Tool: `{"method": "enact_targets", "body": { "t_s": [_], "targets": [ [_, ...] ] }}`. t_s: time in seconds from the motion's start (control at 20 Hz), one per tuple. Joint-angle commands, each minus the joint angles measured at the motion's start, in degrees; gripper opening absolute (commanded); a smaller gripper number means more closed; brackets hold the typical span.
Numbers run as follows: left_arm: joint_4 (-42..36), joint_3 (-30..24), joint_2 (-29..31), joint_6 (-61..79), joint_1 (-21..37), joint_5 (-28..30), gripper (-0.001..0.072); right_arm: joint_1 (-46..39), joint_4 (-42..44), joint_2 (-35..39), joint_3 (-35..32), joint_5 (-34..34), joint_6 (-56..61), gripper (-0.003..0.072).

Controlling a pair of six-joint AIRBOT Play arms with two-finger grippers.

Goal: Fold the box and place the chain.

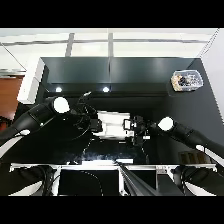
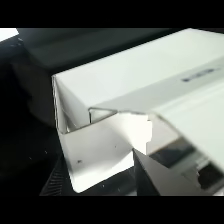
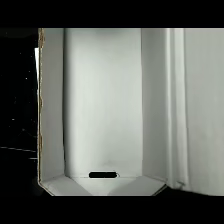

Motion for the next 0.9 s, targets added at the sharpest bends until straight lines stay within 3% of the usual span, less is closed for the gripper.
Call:
{"method": "enact_targets", "body": {
  "t_s": [0.0, 0.65, 0.85],
  "targets": [
    [7.39, 1.22, 0.02, -7.98, -3.17, 1.29, 0.0485, 0.04, 0.02, 0.00, 0.00, 0.02, 0.02, 0.0201],
    [9.29, 2.21, -0.02, -16.94, -5.60, 2.14, 0.0485, 0.04, 0.02, 0.00, 0.00, 0.00, 0.02, 0.0201],
    [15.69, 2.21, -0.44, -23.02, -8.13, 2.21, 0.0485, 0.04, 0.02, 0.00, 0.00, 0.02, 0.02, 0.0202]
  ]
}}
